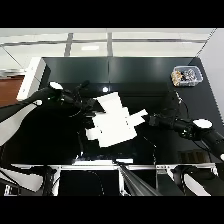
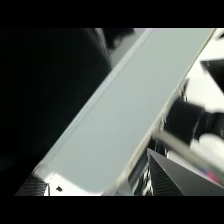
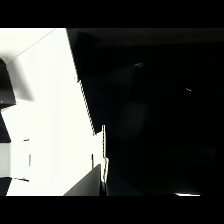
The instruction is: Fold the box and place the chain.
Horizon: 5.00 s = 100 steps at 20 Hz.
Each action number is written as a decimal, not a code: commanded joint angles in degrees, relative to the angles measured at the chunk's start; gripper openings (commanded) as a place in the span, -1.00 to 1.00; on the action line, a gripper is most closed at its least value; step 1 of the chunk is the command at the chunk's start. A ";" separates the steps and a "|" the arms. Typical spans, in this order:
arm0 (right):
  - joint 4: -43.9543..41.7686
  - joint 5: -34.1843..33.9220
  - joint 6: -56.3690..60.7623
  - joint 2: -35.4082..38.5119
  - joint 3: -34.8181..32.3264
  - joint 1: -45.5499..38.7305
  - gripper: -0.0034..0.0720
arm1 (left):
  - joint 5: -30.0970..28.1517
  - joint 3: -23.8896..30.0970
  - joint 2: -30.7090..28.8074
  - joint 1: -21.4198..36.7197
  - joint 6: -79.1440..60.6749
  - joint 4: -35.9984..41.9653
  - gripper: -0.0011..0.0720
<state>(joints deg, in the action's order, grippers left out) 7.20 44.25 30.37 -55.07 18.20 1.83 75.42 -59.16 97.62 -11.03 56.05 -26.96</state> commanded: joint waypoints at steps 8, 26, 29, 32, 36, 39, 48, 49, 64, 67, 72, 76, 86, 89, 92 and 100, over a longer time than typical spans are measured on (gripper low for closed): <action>0.39 -0.11 0.02 0.04 -0.02 0.11 -0.83 | 5.79 -2.14 1.55 -3.85 -10.88 -6.03 -0.07; 44.35 21.55 6.88 0.26 20.90 -6.08 0.87 | 2.51 0.68 -6.71 -6.03 -16.74 -5.95 -0.90; 51.08 25.05 8.41 0.26 25.07 -8.07 0.87 | -14.67 9.07 -17.09 -12.00 -28.09 -5.75 -0.89; 49.40 25.16 8.48 0.24 25.09 -8.07 0.87 | -24.41 10.80 -19.21 -15.69 -44.59 -5.60 -0.89; 50.58 25.55 7.80 0.15 24.74 -6.29 0.87 | -25.99 8.57 -16.11 -16.61 -52.41 -6.62 -0.88; 52.28 20.79 4.13 0.15 22.62 -2.34 0.87 | -25.51 4.57 -12.39 -17.38 -53.55 -10.40 -0.88; 47.39 6.95 -11.52 0.02 13.66 11.30 0.87 | -28.30 2.58 -9.84 -18.16 -57.20 -17.79 -0.88; 46.23 5.46 -13.25 0.02 12.68 12.33 0.87 | -28.33 2.58 -9.70 -18.16 -57.20 -17.79 -0.88; 42.01 0.26 -27.26 -2.49 9.86 20.81 0.87 | -25.64 2.60 -8.52 -18.18 -57.16 -21.00 -0.88; 39.58 1.49 -30.97 -3.34 9.86 20.81 0.87 | -25.66 2.60 -8.52 -18.18 -57.16 -20.94 -0.88; 34.56 -0.35 -32.85 -7.69 9.86 21.18 0.87 | -25.68 2.60 -8.52 -18.18 -57.16 -20.76 -0.88; 34.58 -3.43 -34.05 -8.68 9.86 24.11 0.87 | -25.70 2.60 -8.52 -18.18 -57.16 -20.74 -0.88; 34.91 -5.77 -34.69 -6.97 16.46 20.15 0.87 | -25.53 2.60 -8.52 -18.18 -57.16 -20.74 -0.88; 34.56 -5.73 -35.41 -6.99 16.70 17.68 0.87 | -25.51 2.60 -8.52 -18.18 -57.16 -20.74 -0.88; 29.20 -5.49 -36.06 -7.13 16.70 16.96 0.87 | -25.51 2.60 -8.52 -18.18 -57.16 -20.72 -0.88; 22.99 -0.13 -45.53 -13.94 16.68 16.98 0.87 | -25.51 2.60 -8.52 -18.18 -57.16 -20.72 -0.88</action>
<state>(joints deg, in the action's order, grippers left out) 31.86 42.28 -11.55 -66.46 34.81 18.87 49.91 -56.55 89.10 -29.19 -1.10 -47.68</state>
